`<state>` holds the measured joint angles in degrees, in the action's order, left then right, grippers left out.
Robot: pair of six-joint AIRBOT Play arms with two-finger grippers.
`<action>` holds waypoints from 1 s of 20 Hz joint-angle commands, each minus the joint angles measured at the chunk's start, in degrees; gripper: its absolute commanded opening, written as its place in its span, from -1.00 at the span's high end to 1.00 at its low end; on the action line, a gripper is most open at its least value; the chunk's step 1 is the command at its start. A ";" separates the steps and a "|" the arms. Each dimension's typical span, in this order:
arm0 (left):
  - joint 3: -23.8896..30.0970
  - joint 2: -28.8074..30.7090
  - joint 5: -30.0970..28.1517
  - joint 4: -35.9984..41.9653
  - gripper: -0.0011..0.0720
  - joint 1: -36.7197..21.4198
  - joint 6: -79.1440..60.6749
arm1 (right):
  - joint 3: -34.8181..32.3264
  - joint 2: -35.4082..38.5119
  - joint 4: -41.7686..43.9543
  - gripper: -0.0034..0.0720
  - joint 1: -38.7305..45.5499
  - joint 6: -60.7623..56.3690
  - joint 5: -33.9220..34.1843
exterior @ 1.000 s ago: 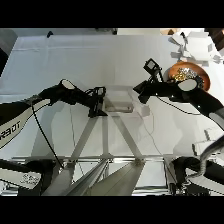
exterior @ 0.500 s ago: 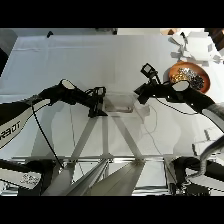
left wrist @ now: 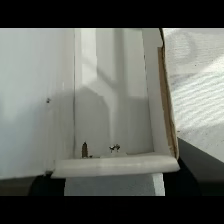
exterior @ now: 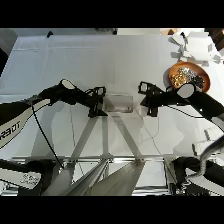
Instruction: Fold the box and place the chain.
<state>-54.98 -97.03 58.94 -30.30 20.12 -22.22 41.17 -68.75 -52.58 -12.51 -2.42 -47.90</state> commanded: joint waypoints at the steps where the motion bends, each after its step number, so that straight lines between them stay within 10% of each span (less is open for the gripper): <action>1: 0.00 -0.02 0.00 -0.02 0.59 0.00 -0.02 | -2.75 0.28 1.66 0.56 -0.04 10.91 -1.55; 7: 0.00 -0.02 0.00 -0.02 0.59 0.00 -0.02 | -4.22 0.22 13.73 0.28 -0.44 23.76 0.98; 20: 0.00 -0.02 0.00 -0.02 0.59 0.00 -0.02 | -4.28 0.15 14.01 0.52 -5.75 24.94 5.20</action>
<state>-54.98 -97.03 58.96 -30.30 20.12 -22.24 36.91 -68.55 -38.74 -18.00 22.44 -43.13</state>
